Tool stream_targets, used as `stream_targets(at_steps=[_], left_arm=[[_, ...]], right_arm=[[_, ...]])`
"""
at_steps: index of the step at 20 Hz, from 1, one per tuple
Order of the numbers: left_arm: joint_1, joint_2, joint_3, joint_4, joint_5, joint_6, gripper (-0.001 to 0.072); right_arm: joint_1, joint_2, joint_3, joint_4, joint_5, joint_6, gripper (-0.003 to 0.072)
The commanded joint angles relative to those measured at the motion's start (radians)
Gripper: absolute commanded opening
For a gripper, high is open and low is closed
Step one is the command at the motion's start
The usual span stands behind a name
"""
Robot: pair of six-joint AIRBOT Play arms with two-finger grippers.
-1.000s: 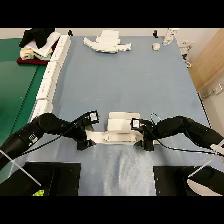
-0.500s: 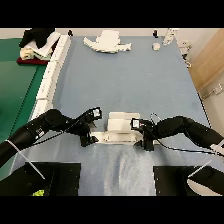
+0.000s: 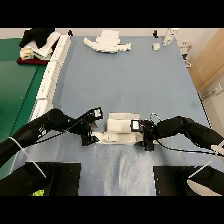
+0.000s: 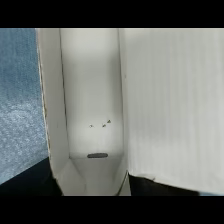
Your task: Fold the box.
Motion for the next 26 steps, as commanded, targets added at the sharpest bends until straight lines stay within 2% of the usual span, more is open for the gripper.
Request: stream_targets(at_steps=[1, 4, 7, 11, 12, 13, 14, 15, 16, 17, 21, 23, 26], left_arm=[[0.001, -0.008, 0.001, -0.005, 0.002, 0.063, 0.0694], [-0.018, -0.016, 0.001, -0.014, 0.020, 0.166, 0.0694], [-0.077, -0.053, 0.001, -0.042, 0.082, 0.172, 0.0693], [-0.129, -0.093, 0.019, -0.087, 0.095, 0.172, 0.0691], [-0.132, -0.093, 0.022, -0.096, 0.098, 0.172, 0.0604], [-0.134, -0.093, 0.026, -0.101, 0.100, 0.172, 0.0553], [-0.137, -0.093, 0.031, -0.102, 0.106, 0.172, 0.0539], [-0.137, -0.093, 0.036, -0.102, 0.105, 0.172, 0.0405], [-0.136, -0.093, 0.040, -0.100, 0.106, 0.172, 0.0321], [-0.137, -0.093, 0.041, -0.100, 0.106, 0.172, 0.0282], [-0.137, -0.096, 0.042, -0.104, 0.104, 0.172, 0.0279], [-0.137, -0.095, 0.042, -0.107, 0.095, 0.165, 0.0152], [-0.135, -0.095, 0.042, -0.063, 0.088, 0.116, 0.0155]], right_arm=[[-0.001, -0.001, 0.001, -0.010, 0.018, -0.001, 0.0453], [-0.001, -0.001, 0.001, -0.010, 0.018, -0.001, 0.0453], [-0.001, -0.001, 0.001, -0.010, 0.018, -0.001, 0.0453], [-0.001, -0.001, 0.001, -0.010, 0.017, -0.001, 0.0453], [-0.001, -0.001, 0.001, -0.010, 0.017, -0.001, 0.0453], [-0.001, -0.001, 0.000, -0.010, 0.017, -0.001, 0.0453], [-0.001, -0.001, 0.000, -0.010, 0.017, -0.001, 0.0453], [-0.001, -0.001, 0.000, -0.010, 0.017, -0.001, 0.0453], [-0.001, -0.001, 0.001, -0.010, 0.017, -0.001, 0.0453], [-0.001, -0.001, 0.001, -0.010, 0.017, -0.001, 0.0453], [-0.001, -0.001, 0.001, -0.010, 0.017, -0.001, 0.0453], [-0.001, -0.001, 0.000, -0.010, 0.017, -0.001, 0.0453], [-0.001, -0.001, 0.001, -0.010, 0.017, -0.001, 0.0452]])
